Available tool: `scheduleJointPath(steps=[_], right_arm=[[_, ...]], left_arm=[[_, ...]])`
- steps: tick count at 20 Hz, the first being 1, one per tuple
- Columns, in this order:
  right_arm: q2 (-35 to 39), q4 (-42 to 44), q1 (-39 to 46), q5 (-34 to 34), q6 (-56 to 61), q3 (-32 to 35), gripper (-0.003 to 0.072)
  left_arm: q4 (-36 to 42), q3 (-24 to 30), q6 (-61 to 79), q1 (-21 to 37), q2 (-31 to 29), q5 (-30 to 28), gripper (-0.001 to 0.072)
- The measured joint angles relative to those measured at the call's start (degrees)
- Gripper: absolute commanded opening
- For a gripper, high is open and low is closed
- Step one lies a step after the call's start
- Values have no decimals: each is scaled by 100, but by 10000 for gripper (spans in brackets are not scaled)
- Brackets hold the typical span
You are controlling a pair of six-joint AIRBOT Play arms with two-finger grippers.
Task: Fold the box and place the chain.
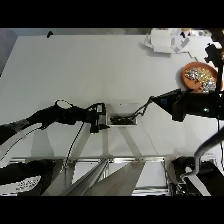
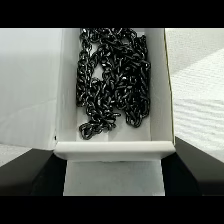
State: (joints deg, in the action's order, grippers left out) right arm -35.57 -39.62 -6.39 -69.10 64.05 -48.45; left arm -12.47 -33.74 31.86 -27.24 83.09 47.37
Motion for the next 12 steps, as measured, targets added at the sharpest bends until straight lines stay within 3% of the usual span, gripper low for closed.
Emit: scheduleJointPath(steps=[6, 12], right_arm=[[-254, 824, -573, 352, -984, 0, 13], [-1209, 387, -1681, 925, -1429, 0, 13]], left_arm=[[0, 0, 2, 0, 0, 0, 209], [0, 0, 2, 0, 0, 0, 209]])
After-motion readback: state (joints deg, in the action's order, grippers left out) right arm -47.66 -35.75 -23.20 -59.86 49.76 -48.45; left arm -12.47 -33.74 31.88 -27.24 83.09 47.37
